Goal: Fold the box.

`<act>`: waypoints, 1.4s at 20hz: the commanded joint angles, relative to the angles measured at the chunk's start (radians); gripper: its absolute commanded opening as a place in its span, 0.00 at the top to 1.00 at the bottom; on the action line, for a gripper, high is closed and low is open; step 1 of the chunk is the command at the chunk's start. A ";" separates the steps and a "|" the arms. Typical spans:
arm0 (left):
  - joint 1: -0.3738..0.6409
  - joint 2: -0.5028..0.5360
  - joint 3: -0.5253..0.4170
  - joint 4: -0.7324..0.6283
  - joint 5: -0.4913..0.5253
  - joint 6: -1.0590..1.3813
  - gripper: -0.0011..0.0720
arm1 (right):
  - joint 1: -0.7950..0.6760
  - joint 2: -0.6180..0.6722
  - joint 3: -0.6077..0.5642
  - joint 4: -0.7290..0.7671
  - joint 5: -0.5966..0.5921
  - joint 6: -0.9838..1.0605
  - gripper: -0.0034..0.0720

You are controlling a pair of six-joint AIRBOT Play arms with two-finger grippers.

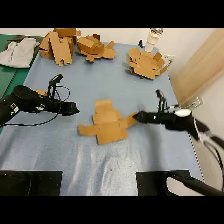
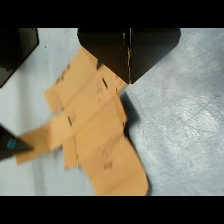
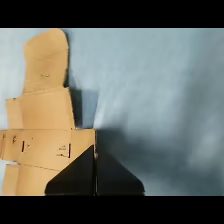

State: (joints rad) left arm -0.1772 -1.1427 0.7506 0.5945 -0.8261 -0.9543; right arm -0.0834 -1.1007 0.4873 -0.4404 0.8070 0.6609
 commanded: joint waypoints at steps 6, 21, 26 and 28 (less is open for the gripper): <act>0.013 -0.003 -0.006 0.005 -0.145 0.069 0.97 | 0.077 0.159 -0.095 -0.143 -0.039 0.095 0.53; 0.013 -0.003 -0.006 0.004 -0.250 0.072 0.97 | 0.079 -0.329 0.382 -0.404 0.466 0.336 0.67; 0.013 -0.004 -0.006 0.004 -0.246 0.075 0.97 | 0.080 -0.330 0.381 -0.378 0.478 0.310 0.95; 0.013 -0.014 -0.006 0.004 -0.218 0.074 0.97 | 0.085 -0.329 0.378 -0.304 0.483 0.239 0.95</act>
